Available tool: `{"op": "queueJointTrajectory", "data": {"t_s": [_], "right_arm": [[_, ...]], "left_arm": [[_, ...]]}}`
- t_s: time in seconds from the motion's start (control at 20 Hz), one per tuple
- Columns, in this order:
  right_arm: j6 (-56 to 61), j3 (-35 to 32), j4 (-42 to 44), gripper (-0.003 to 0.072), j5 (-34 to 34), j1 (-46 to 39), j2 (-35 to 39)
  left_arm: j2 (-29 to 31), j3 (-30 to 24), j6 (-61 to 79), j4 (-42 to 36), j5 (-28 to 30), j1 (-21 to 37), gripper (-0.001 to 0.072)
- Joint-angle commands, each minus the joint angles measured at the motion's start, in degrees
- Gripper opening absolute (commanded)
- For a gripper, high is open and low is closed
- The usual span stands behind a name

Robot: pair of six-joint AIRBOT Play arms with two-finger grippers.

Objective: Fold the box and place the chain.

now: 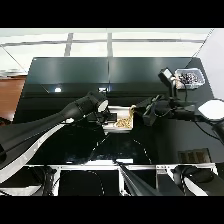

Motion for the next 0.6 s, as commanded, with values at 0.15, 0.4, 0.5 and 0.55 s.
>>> {"op": "queueJointTrajectory", "data": {"t_s": [0.15, 0.4, 0.5, 0.55], "right_arm": [[8.61, 0.52, -4.79, 0.0382, -1.44, 3.19, -10.56], [9.57, 0.98, -9.11, 0.0408, 7.63, -6.19, -6.03], [9.57, 0.98, -9.33, 0.0407, 9.51, -9.51, -3.39], [9.57, 0.98, -9.25, 0.0407, 9.99, -10.27, -2.67]], "left_arm": [[0.00, 0.04, 0.00, 0.02, 0.04, 0.02, 0.0029], [0.00, 0.04, 0.02, 0.00, 0.17, 0.00, 0.0029], [0.00, 0.04, -0.04, -0.37, -0.07, 0.00, 0.0029], [-0.02, 0.04, -0.02, -1.33, 0.22, 0.02, 0.0029]]}}
